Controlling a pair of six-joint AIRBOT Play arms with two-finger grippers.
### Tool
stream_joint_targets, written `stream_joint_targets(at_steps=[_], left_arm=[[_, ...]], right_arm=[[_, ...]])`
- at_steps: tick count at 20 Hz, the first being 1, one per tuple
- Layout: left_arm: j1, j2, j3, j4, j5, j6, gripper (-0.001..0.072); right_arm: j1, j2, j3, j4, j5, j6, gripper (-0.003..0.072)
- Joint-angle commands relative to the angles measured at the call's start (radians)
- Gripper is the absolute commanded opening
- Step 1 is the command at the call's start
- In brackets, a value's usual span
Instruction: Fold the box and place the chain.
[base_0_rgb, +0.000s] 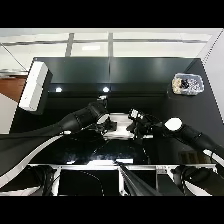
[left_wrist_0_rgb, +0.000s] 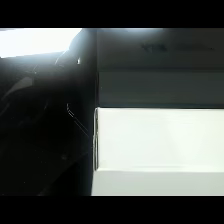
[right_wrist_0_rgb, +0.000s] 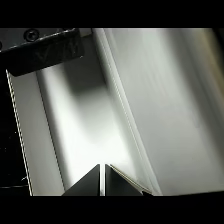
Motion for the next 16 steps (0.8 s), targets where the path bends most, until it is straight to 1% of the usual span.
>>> stream_joint_targets(at_steps=[1,3,4,5,8,10,11,12,15,16], left_arm=[[0.000,0.000,0.000,0.002,-0.001,0.000,0.0030],[0.000,0.000,0.000,0.002,-0.001,0.000,0.0030],[0.000,0.000,0.000,0.002,-0.001,0.000,0.0031],[0.000,0.000,0.000,0.002,-0.001,0.000,0.0030],[0.000,0.000,0.000,0.002,-0.001,0.000,0.0031],[0.000,0.000,0.000,0.002,-0.002,0.000,0.0031],[0.000,0.000,0.000,0.002,-0.002,0.000,0.0031],[0.000,0.000,0.000,0.002,-0.006,0.000,0.0031],[0.000,0.000,0.000,0.002,-0.006,0.000,0.0031],[0.000,0.000,0.000,0.002,-0.006,0.000,0.0031]], right_arm=[[-0.028,0.011,0.001,0.004,-0.007,0.066,0.0043],[-0.093,0.071,0.001,-0.055,0.001,0.231,0.0042],[-0.138,0.117,0.001,-0.086,0.027,0.307,0.0043],[-0.195,0.175,0.001,-0.108,0.074,0.365,0.0042],[-0.387,0.347,0.001,-0.111,0.249,0.504,0.0042],[-0.525,0.420,0.001,-0.120,0.349,0.642,0.0042],[-0.583,0.426,0.001,-0.147,0.372,0.749,0.0042],[-0.636,0.421,0.000,-0.209,0.391,0.880,0.0042],[-0.712,0.378,-0.016,-0.509,0.430,1.225,0.0042],[-0.717,0.349,-0.031,-0.565,0.446,1.294,0.0042]])
